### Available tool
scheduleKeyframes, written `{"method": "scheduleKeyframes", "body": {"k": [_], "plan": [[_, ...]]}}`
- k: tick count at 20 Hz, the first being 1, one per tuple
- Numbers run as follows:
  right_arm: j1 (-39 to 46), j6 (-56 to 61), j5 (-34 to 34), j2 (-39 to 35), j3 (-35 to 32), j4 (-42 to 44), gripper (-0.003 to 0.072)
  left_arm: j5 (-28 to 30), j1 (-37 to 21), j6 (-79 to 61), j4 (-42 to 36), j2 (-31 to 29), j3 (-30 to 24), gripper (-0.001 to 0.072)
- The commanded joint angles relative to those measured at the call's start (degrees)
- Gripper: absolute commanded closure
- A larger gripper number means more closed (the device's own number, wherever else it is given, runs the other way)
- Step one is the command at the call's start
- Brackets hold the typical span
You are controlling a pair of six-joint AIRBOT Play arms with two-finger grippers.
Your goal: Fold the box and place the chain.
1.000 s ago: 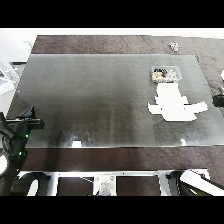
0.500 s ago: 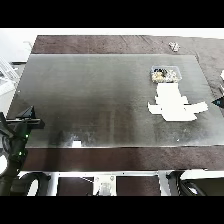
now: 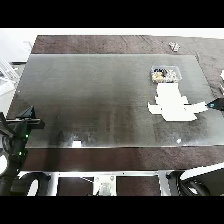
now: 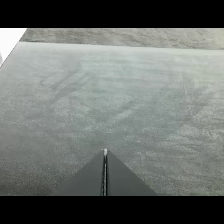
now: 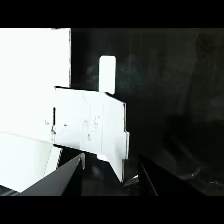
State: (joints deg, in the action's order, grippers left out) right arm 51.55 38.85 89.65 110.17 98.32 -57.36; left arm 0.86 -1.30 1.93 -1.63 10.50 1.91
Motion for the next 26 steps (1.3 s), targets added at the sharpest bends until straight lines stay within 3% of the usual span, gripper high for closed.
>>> {"method": "scheduleKeyframes", "body": {"k": [1, 13, 14, 15, 16, 17, 20, 23, 26], "plan": [[-0.5, -0.5, 1.6, 3.7, 0.9, 1.8, 0.0294, 0.0, 0.0, 0.0, 0.0, 0.0, 0.0, 0.0688], [-4.5, -1.6, 4.6, 7.2, 0.9, 1.7, 0.0327, 0.0, 0.0, 0.0, 0.0, 0.0, 0.0, 0.0688], [-4.5, -1.6, 4.9, 7.2, 0.9, 1.7, 0.0346, 0.0, 0.0, 0.0, 0.0, 0.0, 0.0, 0.0688], [-4.6, -2.1, 5.5, 7.2, 0.9, 1.7, 0.0427, 0.0, 0.0, 0.0, 0.0, 0.0, 0.0, 0.0688], [-4.7, -2.6, 6.6, 7.2, 0.9, 1.7, 0.0520, 0.0, 0.0, 0.0, 0.0, 0.0, 0.0, 0.0688], [-4.7, -3.5, 8.0, 7.2, 0.9, 1.9, 0.0682, 0.0, 0.0, 0.0, 0.0, 0.0, 0.0, 0.0688], [-4.7, -3.2, 15.9, 7.0, 0.9, 6.3, 0.0683, 0.0, 0.0, 0.0, 0.0, 0.0, 0.0, 0.0688], [-4.7, -1.8, 15.9, 3.2, -1.9, 10.4, 0.0685, 0.0, 0.0, 0.0, 0.0, 0.0, 0.0, 0.0688], [-4.8, -2.7, 13.8, -2.7, -8.9, 16.6, 0.0686, 0.0, 0.0, 0.0, 0.0, 0.0, 0.0, 0.0688]]}}
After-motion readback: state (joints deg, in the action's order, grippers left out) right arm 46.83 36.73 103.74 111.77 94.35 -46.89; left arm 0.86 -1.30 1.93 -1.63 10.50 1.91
